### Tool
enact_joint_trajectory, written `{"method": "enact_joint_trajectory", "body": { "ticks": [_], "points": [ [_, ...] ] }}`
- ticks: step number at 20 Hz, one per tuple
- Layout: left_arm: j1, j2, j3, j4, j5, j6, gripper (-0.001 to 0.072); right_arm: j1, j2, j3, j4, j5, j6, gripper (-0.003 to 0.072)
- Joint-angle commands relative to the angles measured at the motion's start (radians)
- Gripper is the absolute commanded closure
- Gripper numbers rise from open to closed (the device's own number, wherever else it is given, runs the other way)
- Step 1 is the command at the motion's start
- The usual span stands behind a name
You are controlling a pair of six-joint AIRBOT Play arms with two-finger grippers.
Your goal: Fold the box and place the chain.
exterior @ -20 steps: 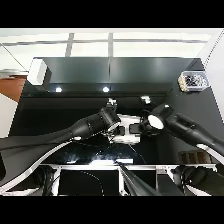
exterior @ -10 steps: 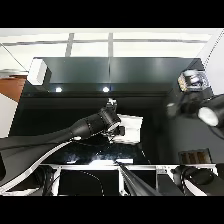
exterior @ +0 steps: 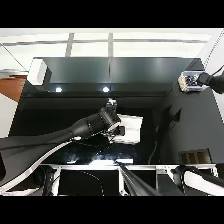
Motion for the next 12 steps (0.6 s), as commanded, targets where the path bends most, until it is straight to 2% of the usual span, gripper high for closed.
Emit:
{"method": "enact_joint_trajectory", "body": {
  "ticks": [1,5,6,7,12],
  "points": [
    [0.001,0.0,0.0,0.001,0.0,0.0,0.068,-0.056,-0.251,0.233,0.142,0.042,-0.06,0.0038],
    [0.001,0.0,0.0,0.001,-0.002,0.0,0.068,-0.056,-0.44,0.419,0.157,0.108,-0.06,0.0039],
    [0.001,0.0,0.0,0.001,-0.002,0.0,0.068,-0.056,-0.464,0.44,0.16,0.106,-0.06,0.0098],
    [0.001,0.0,0.0,0.001,-0.002,0.0,0.068,-0.056,-0.483,0.455,0.159,0.101,-0.06,0.0118],
    [0.001,0.0,0.0,0.001,-0.002,0.0,0.068,-0.057,-0.545,0.468,0.159,0.084,-0.06,0.0148]
  ]
}}
